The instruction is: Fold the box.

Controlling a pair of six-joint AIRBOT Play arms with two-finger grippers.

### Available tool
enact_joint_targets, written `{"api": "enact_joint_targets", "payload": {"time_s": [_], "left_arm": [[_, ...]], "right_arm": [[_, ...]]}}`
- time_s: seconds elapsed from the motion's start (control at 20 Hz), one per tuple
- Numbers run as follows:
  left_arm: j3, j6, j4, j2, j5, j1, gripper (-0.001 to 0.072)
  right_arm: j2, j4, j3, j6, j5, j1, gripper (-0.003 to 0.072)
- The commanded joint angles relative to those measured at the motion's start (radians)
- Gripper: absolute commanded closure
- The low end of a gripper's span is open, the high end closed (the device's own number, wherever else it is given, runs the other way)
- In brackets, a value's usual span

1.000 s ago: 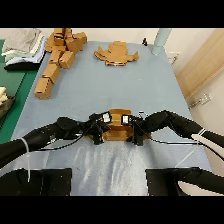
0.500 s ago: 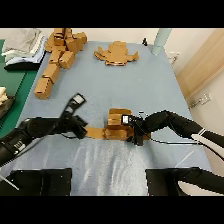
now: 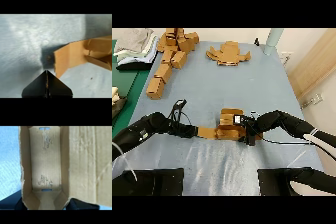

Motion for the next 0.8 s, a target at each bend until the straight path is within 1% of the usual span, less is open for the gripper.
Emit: {"api": "enact_joint_targets", "payload": {"time_s": [0.0, 0.1, 0.25, 0.45, 0.75], "left_arm": [[0.022, 0.045, -0.127, -0.06, 0.049, -0.053, 0.0698], [0.029, 0.044, -0.128, -0.06, 0.071, -0.069, 0.0698], [0.029, 0.047, -0.141, -0.062, 0.066, -0.069, 0.0698], [0.028, 0.191, -0.308, -0.062, 0.046, -0.07, 0.0697], [0.029, 0.246, -0.295, -0.078, 0.056, -0.073, 0.0697]], "right_arm": [[0.0, 0.0, 0.0, 0.0, 0.0, 0.0, 0.0102], [0.0, 0.0, 0.0, 0.0, 0.0, 0.0, 0.0102], [0.0, 0.0, 0.0, 0.0, 0.0, 0.0, 0.0102], [0.0, 0.0, 0.0, 0.0, 0.0, 0.0, 0.0102], [0.0, 0.0, 0.0, 0.0, 0.0, 0.0, 0.0102]]}}
